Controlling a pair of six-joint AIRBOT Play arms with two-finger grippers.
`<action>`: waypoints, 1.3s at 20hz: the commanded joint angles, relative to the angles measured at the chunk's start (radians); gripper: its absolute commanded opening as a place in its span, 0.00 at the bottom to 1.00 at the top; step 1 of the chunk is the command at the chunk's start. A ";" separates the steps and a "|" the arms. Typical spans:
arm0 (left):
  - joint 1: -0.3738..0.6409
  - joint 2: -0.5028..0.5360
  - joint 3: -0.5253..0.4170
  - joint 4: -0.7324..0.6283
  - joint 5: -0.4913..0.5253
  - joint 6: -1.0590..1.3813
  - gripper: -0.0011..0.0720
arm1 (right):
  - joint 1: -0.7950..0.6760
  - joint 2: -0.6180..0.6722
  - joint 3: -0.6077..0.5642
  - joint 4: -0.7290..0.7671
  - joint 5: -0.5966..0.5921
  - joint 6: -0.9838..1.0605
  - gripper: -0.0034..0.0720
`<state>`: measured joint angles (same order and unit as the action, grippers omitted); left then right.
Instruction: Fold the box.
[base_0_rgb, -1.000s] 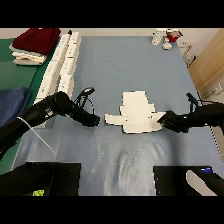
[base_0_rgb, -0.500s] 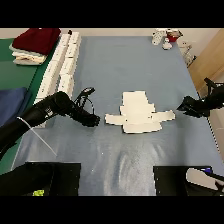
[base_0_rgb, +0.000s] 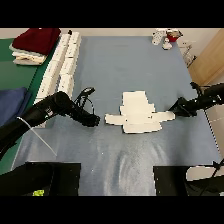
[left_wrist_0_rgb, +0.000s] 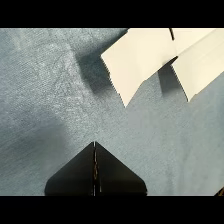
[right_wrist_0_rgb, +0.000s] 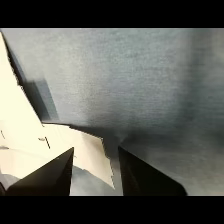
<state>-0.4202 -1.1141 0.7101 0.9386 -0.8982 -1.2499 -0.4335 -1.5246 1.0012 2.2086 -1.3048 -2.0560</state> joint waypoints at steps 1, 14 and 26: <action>0.000 0.000 0.000 0.000 0.001 0.001 0.03 | 0.000 -0.021 0.005 0.038 -0.072 -0.044 0.58; 0.000 0.000 0.000 -0.023 0.024 0.000 0.03 | 0.203 -0.013 0.003 0.062 -0.144 -0.031 0.05; 0.012 0.000 0.006 -0.095 0.040 0.000 0.04 | 0.548 0.570 -0.591 0.139 0.257 0.153 0.05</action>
<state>-0.4164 -1.1141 0.7116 0.8555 -0.8459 -1.2499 0.0574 -1.0824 0.5323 2.3638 -1.1439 -2.0018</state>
